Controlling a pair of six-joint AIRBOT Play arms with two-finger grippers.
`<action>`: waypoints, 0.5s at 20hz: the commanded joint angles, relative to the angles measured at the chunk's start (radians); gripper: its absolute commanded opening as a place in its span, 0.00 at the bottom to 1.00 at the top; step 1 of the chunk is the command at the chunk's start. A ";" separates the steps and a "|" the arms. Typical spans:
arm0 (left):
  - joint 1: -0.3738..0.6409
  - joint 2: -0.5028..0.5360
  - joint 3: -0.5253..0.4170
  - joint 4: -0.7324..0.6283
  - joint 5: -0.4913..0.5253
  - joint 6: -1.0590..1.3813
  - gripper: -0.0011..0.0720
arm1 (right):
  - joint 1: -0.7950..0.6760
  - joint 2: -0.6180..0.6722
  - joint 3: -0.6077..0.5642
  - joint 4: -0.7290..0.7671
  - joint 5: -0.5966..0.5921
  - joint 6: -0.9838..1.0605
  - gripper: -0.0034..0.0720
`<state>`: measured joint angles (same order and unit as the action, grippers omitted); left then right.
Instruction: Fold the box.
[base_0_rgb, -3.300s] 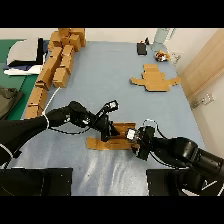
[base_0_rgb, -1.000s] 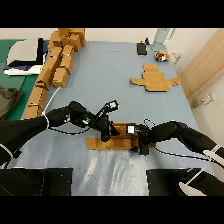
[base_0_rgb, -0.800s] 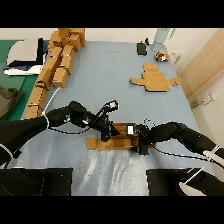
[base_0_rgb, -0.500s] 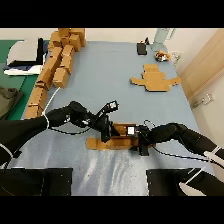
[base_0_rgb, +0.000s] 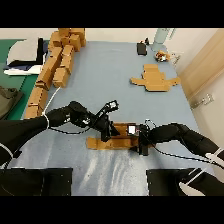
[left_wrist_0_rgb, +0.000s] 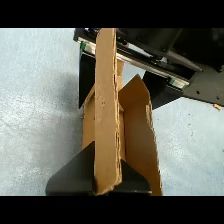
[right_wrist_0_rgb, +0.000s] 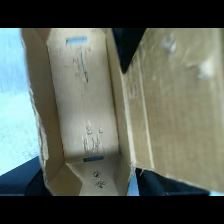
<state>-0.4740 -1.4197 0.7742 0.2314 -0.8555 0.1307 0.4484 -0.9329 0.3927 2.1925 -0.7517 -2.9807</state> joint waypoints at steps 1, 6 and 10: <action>0.000 0.000 0.000 0.001 -0.002 0.000 0.03 | 0.000 0.033 0.001 0.003 -0.013 0.024 0.99; 0.000 0.000 0.000 0.001 -0.002 0.000 0.03 | 0.000 0.025 0.000 -0.004 -0.017 0.026 0.99; 0.000 0.000 0.000 0.001 -0.002 0.000 0.03 | 0.000 -0.005 0.000 -0.024 -0.025 0.026 0.99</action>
<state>-0.4740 -1.4197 0.7742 0.2317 -0.8574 0.1307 0.4484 -0.9222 0.3927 2.1826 -0.7708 -2.9566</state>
